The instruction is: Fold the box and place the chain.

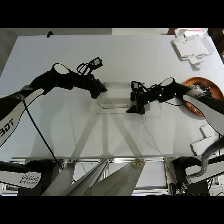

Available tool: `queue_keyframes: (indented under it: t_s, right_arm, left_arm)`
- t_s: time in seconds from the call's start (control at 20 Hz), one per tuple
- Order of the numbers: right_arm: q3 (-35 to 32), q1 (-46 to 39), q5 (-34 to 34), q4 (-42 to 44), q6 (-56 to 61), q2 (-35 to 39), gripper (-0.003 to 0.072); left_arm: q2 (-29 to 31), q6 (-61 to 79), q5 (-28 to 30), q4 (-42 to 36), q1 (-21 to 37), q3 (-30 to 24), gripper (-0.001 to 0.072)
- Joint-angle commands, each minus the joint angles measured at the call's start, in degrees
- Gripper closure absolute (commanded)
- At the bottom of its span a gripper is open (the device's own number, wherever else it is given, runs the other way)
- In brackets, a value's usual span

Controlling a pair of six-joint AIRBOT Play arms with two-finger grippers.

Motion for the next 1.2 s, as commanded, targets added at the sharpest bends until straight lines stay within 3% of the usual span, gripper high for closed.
queue_keyframes:
  t_s: [0.0,0.25,0.3,0.4,0.45,0.5,0.55,0.7,1.0,1.15]
  right_arm:
    - [0.07,0.00,0.11,0.00,0.00,-0.04,0.0242]
    - [0.07,0.00,0.11,0.00,0.00,-0.04,0.0242]
    - [0.07,0.00,0.11,0.00,0.00,-0.04,0.0242]
    - [0.07,0.00,0.11,0.00,0.00,-0.04,0.0242]
    - [0.07,0.00,0.11,0.00,0.00,-0.04,0.0242]
    - [0.07,0.00,0.11,0.00,0.00,-0.04,0.0242]
    - [0.07,0.00,0.11,0.00,0.00,-0.04,0.0242]
    - [0.07,0.00,0.11,0.00,0.00,-0.04,0.0242]
    - [0.07,-0.02,0.11,0.00,0.00,-0.04,0.0242]
    - [0.07,0.00,0.11,0.00,0.00,-0.04,0.0242]
  left_arm:
    - [2.80,-0.13,-2.49,0.20,0.63,0.02,0.0699]
    - [10.27,-0.11,-12.04,10.29,0.96,0.02,0.0694]
    - [10.93,-0.11,-14.58,13.11,0.96,0.02,0.0653]
    - [11.04,-0.15,-18.08,17.55,1.66,-0.42,0.0479]
    - [11.04,-0.07,-17.70,18.25,2.23,-1.22,0.0471]
    - [11.04,-0.04,-16.24,18.27,2.89,-2.45,0.0422]
    - [11.04,-0.15,-14.47,18.23,3.37,-3.74,0.0296]
    - [11.04,0.39,-6.95,18.12,3.69,-8.44,0.0049]
    - [11.04,23.23,-3.37,13.64,3.13,-15.19,0.0052]
    - [10.99,25.59,0.02,10.49,2.84,-16.35,0.0053]
